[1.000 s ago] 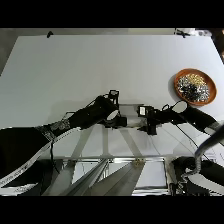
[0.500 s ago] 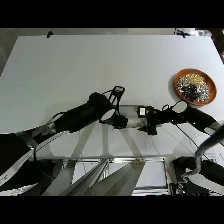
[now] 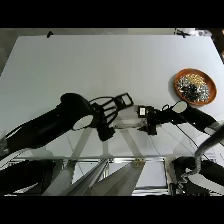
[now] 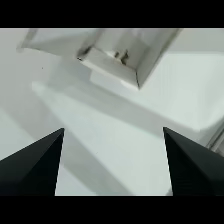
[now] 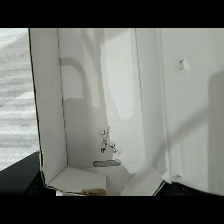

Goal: Fold the box and place the chain.

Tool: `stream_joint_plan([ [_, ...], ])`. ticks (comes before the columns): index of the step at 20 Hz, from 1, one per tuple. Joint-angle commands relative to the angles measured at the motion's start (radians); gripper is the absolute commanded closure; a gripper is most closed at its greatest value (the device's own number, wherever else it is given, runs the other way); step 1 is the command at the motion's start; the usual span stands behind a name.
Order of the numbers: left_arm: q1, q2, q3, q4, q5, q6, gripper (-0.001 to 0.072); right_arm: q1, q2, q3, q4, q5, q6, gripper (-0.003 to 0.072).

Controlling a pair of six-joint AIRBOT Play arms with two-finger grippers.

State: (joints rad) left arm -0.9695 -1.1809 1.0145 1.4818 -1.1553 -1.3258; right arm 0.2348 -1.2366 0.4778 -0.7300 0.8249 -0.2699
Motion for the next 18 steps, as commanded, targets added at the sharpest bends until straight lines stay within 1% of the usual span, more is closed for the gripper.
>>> stream_joint_plan([
  [1,0.029,0.104,-0.174,-0.108,0.126,0.557,0.0007,0.001,0.0,0.001,0.001,0.001,0.0,0.0351],
  [2,0.056,0.111,-0.235,-0.166,0.209,0.654,0.0007,0.001,0.0,0.001,0.001,0.001,0.0,0.0351],
  [3,0.086,0.107,-0.283,-0.221,0.298,0.7,0.0007,0.001,0.0,0.001,0.0,0.001,0.0,0.0351],
  [4,0.12,0.095,-0.323,-0.283,0.393,0.705,0.0006,0.001,0.0,0.001,0.0,0.001,0.0,0.0351],
  [5,0.152,0.073,-0.343,-0.333,0.457,0.705,0.0005,0.001,0.0,0.001,0.001,0.001,0.0,0.0351],
  [7,0.197,0.018,-0.344,-0.37,0.52,0.709,0.0006,0.001,0.0,0.001,0.001,0.0,0.0,0.0351],
  [9,0.217,-0.034,-0.343,-0.406,0.585,0.768,0.0005,0.001,0.0,0.001,0.001,0.001,0.0,0.0351],
  [11,0.217,-0.074,-0.343,-0.435,0.62,0.853,0.0002,0.001,0.0,0.001,0.001,0.001,0.0,0.0351],
  [15,0.217,-0.118,-0.343,-0.466,0.587,1.025,0.0001,0.001,0.0,0.001,0.0,0.0,0.0,0.0351],
  [18,0.216,-0.12,-0.343,-0.523,0.583,1.171,0.0001,0.001,0.0,0.001,0.001,0.0,0.0,0.0351],
])
